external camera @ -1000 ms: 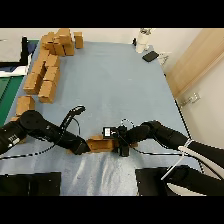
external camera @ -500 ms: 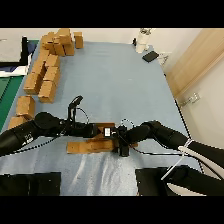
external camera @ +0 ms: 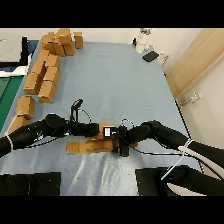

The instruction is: Fold the box.

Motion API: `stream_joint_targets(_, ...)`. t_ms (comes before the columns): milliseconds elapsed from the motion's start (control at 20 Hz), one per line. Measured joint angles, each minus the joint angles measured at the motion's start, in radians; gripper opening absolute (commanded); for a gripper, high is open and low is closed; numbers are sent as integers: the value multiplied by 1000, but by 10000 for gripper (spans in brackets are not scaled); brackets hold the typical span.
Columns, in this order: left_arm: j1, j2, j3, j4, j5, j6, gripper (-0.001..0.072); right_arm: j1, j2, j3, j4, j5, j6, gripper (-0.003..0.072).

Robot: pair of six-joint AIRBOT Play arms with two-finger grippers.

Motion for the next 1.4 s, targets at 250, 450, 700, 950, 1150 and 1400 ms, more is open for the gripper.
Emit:
stream_joint_targets(250, 4, -39, 0, 0, 13, 11, 12, 0, 0, 0, 0, 0, 0, 522)
stream_joint_targets(450, 16, -50, 5, 0, -16, 35, 11, 0, 0, 0, 0, 0, 0, 522)
stream_joint_targets(700, 143, 50, 9, -2, -134, 143, 11, 0, 0, 0, 0, 0, -1, 521)
stream_joint_targets(950, 410, 225, -20, -7, -395, 375, 11, 0, 0, 0, 0, 0, -1, 522)
stream_joint_targets(1150, 567, 288, -34, -51, -718, 634, 13, 0, 0, 0, 0, 0, -1, 521)
stream_joint_targets(1400, 556, 350, -40, -32, -841, 787, 38, 0, 0, 0, -2, 0, -1, 522)
